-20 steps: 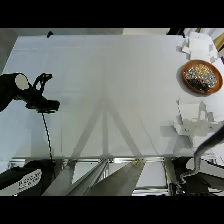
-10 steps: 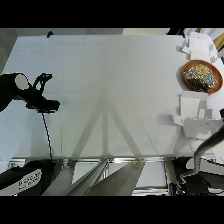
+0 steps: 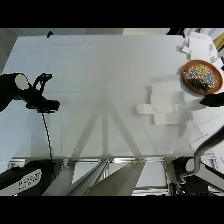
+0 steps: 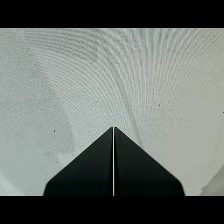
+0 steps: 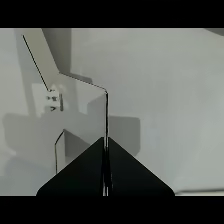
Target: Fold the box and place the chain.
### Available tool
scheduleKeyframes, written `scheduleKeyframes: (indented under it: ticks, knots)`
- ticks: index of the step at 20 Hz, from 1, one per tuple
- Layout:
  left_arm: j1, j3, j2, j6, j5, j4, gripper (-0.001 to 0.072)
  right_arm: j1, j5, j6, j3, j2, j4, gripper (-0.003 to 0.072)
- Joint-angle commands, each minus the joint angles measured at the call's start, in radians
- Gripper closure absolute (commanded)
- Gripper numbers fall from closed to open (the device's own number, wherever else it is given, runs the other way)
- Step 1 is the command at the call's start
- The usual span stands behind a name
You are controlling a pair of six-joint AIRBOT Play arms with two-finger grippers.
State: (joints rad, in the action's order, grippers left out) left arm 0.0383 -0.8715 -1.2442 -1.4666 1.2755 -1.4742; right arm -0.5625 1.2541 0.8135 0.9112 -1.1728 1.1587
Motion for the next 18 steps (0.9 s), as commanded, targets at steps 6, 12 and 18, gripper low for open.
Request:
scheduleKeyframes:
  ticks: [6,12,18]
  knots:
    - [0.000,0.000,0.001,0.000,0.000,0.000,0.0699,0.269,-0.172,-0.026,-0.303,0.220,-0.233,0.0676]
    - [0.000,0.000,0.001,0.000,-0.002,0.000,0.0699,0.317,-0.226,-0.025,-0.425,0.376,-0.327,0.0676]
    - [0.001,0.000,0.000,0.000,-0.032,0.020,0.0701,0.412,-0.228,0.000,-0.449,0.404,-0.325,0.0675]
